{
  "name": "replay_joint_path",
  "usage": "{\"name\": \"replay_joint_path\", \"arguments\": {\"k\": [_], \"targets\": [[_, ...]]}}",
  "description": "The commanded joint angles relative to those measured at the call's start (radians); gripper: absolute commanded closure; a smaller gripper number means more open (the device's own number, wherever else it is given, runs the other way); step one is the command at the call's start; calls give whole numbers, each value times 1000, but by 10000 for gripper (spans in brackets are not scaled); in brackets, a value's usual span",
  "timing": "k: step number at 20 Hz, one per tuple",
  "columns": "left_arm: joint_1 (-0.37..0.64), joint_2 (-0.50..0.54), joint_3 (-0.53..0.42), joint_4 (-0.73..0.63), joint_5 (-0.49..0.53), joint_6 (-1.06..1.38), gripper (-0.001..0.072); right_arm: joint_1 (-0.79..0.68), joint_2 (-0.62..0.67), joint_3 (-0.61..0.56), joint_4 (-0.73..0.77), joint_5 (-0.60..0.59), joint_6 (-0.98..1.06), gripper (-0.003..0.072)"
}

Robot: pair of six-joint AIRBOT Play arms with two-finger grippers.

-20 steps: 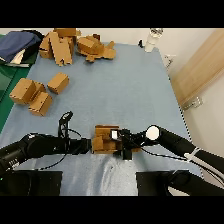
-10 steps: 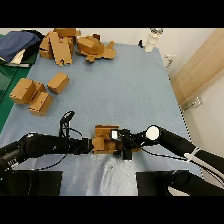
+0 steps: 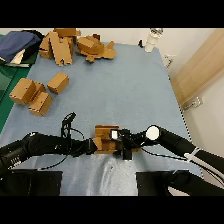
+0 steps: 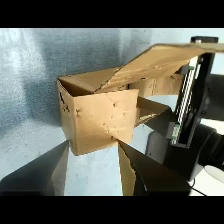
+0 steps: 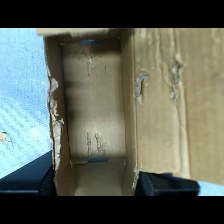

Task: Fold the box.

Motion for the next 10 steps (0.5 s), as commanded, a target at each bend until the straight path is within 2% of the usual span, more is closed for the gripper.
{"name": "replay_joint_path", "arguments": {"k": [1,5,10], "targets": [[-2,-53,31,16,-26,-79,241,0,0,0,0,1,0,207],[-24,-142,126,81,-52,-130,241,0,0,0,1,2,0,208],[-93,-233,269,442,-240,-411,241,0,0,0,0,1,0,207]]}}
